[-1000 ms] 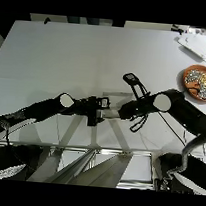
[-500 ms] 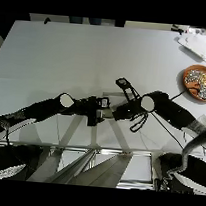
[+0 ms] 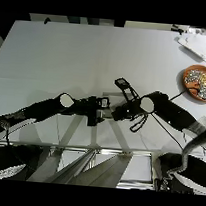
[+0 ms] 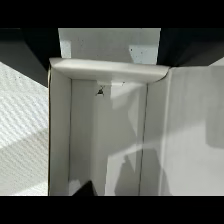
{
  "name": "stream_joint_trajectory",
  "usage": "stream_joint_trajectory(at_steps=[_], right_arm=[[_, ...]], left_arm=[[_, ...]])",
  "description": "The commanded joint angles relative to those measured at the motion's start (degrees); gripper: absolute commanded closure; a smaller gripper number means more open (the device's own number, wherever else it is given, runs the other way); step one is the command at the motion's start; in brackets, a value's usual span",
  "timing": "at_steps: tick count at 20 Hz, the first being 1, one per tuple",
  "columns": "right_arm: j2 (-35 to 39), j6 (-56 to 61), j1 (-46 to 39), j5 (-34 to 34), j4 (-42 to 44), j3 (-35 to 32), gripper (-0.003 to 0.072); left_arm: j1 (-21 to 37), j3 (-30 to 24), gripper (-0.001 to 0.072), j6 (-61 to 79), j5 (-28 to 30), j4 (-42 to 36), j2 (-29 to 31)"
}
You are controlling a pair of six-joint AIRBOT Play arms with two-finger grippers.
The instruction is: Fold the box and place the chain.
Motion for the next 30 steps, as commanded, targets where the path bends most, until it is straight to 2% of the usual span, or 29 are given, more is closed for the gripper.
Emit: stream_joint_trajectory(at_steps=[1, 5, 8, 9, 10, 11, 14, 15, 16, 20, 23, 27, 30], right_arm=[[5.8, 0.2, -1.7, 1.7, -1.5, 0.0, 0.0488], [15.7, 0.7, -7.1, 13.8, -7.5, 0.0, 0.0488], [19.3, 3.7, -13.2, 23.3, -19.3, 0.0, 0.0483], [19.3, 3.7, -15.3, 25.2, -21.8, 0.0, 0.0456], [19.1, 3.7, -17.0, 25.7, -23.2, -0.1, 0.0385], [18.6, 3.3, -18.2, 24.8, -23.6, -0.4, 0.0337], [14.0, 2.4, -18.0, 19.2, -23.7, -2.6, 0.0316], [11.6, 1.3, -17.5, 18.0, -23.7, -3.3, 0.0238], [8.7, 0.2, -16.8, 16.6, -23.7, -3.8, 0.0199], [-0.2, -1.8, -14.0, 10.7, -23.3, -3.9, 0.0204], [-1.5, -1.8, -13.1, 7.0, -22.2, -3.9, 0.0207], [-2.6, -1.8, -13.1, 7.7, -21.9, -3.9, 0.0208], [-3.0, -1.8, -13.1, 8.9, -21.4, -4.4, 0.026]], left_arm=[[0.0, 0.0, 0.0356, 0.0, 0.0, 0.0, 0.0], [0.0, 0.0, 0.0356, 0.0, 0.0, 0.0, 0.0], [0.0, 0.0, 0.0356, 0.0, 0.0, 0.0, 0.0], [0.0, 0.0, 0.0356, 0.0, 0.0, 0.0, 0.0], [0.0, 0.0, 0.0356, 0.0, 0.0, 0.0, 0.0], [0.0, 0.0, 0.0356, 0.0, 0.0, 0.0, 0.0], [0.0, 0.0, 0.0356, 0.0, 0.0, 0.0, 0.0], [0.0, 0.0, 0.0356, 0.0, 0.0, 0.0, 0.0], [0.0, 0.0, 0.0356, 0.0, 0.0, 0.0, 0.0], [0.0, 0.0, 0.0356, 0.0, 0.0, 0.0, 0.0], [0.0, 0.0, 0.0356, 0.0, 0.0, 0.0, 0.0], [0.0, 0.0, 0.0356, 0.0, 0.0, 0.0, 0.0], [0.0, 0.0, 0.0356, 0.0, 0.0, 0.0, 0.0]])
